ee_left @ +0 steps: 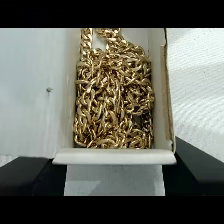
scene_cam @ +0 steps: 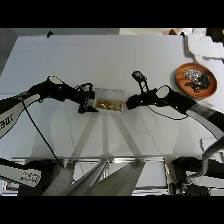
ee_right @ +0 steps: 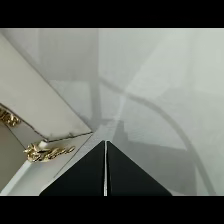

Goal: Fold the box and place the chain.

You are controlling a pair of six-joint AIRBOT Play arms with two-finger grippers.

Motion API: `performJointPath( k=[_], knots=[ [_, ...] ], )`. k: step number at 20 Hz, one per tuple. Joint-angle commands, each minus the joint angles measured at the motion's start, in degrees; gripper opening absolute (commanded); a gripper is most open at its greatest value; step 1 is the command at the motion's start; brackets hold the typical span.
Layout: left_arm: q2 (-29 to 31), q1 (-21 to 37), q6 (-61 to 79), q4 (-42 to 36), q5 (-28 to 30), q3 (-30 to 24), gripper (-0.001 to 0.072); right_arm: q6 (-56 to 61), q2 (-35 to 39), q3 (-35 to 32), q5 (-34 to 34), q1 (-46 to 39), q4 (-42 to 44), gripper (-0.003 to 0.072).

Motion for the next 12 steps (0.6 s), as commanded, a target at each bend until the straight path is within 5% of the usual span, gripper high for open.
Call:
performJointPath(
  k=[1,12],
  knots=[
    [0.0,0.0,0.0,0.0,-0.1,0.0,0.0339,1.5,0.4,0.0,1.2,1.0,-1.7,0.0009],
    [0.0,0.0,0.0,0.0,-0.1,0.0,0.0339,2.8,6.2,0.0,1.1,1.8,-1.5,0.0008]
  ],
)
